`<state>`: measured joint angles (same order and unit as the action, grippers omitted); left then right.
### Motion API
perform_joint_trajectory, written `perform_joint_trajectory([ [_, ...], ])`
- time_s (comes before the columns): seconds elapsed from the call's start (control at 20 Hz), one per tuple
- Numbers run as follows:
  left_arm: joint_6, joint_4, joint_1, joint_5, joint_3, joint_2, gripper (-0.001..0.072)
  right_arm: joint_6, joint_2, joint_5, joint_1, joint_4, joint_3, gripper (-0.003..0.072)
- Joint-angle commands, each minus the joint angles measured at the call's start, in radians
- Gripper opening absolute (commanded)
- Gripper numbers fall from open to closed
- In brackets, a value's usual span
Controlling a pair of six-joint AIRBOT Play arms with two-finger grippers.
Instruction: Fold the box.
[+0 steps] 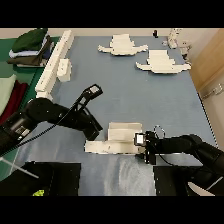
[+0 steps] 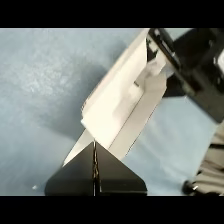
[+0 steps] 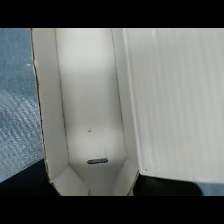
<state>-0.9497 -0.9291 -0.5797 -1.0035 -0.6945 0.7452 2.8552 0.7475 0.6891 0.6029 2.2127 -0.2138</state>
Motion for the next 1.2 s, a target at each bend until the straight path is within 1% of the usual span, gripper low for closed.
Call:
perform_joint_trajectory([
  [0.0, 0.228, -0.089, 0.016, -0.027, 0.068, -0.116, 0.0015, 0.0, -0.001, 0.0, 0.0, 0.0, 0.0, 0.0521],
  [0.1, 0.35, -0.072, 0.045, -0.029, 0.102, -0.129, 0.0018, 0.0, -0.001, 0.0, 0.0, 0.0, 0.0, 0.052],
  [0.15, 0.401, -0.052, 0.062, -0.033, 0.122, -0.128, 0.0217, 0.0, -0.001, 0.0, 0.0, 0.0, 0.0, 0.052],
  [0.2, 0.443, -0.016, 0.076, -0.029, 0.147, -0.127, 0.0639, 0.0, -0.001, 0.0, 0.0, 0.0, 0.0, 0.052],
  [0.25, 0.475, 0.016, 0.085, -0.02, 0.176, -0.127, 0.0697, 0.0, -0.001, 0.0, 0.0, 0.0, 0.0, 0.0521],
  [0.35, 0.6, 0.071, 0.095, -0.003, 0.246, -0.127, 0.0697, 0.0, -0.001, 0.0, 0.0, 0.0, 0.0, 0.052],
  [0.45, 0.731, 0.141, 0.093, 0.062, 0.316, -0.127, 0.0696, 0.0, -0.001, 0.0, 0.0, 0.0, 0.0, 0.052],
  [0.55, 0.839, 0.198, 0.093, 0.122, 0.366, -0.125, 0.0697, 0.0, -0.001, 0.0, 0.0, -0.001, 0.0, 0.052],
  [0.65, 0.863, 0.243, 0.093, 0.141, 0.375, -0.092, 0.0696, 0.0, -0.001, 0.0, 0.0, -0.002, 0.0, 0.052],
  [0.75, 0.923, 0.281, 0.088, 0.141, 0.375, -0.039, 0.0696, 0.0, -0.001, 0.0, 0.0, -0.002, 0.0, 0.052],
  [0.85, 0.987, 0.307, 0.057, 0.145, 0.375, 0.013, 0.0696, 0.0, -0.001, 0.0, 0.0, -0.002, 0.0, 0.052],
  [1.0, 1.017, 0.341, 0.002, 0.22, 0.375, 0.075, 0.0696, 0.0, -0.001, 0.0, 0.0, -0.002, 0.0, 0.052],
  [1.15, 1.019, 0.354, -0.026, 0.289, 0.373, 0.112, 0.0695, 0.0, -0.001, 0.0, 0.0, -0.002, 0.0, 0.0521],
])
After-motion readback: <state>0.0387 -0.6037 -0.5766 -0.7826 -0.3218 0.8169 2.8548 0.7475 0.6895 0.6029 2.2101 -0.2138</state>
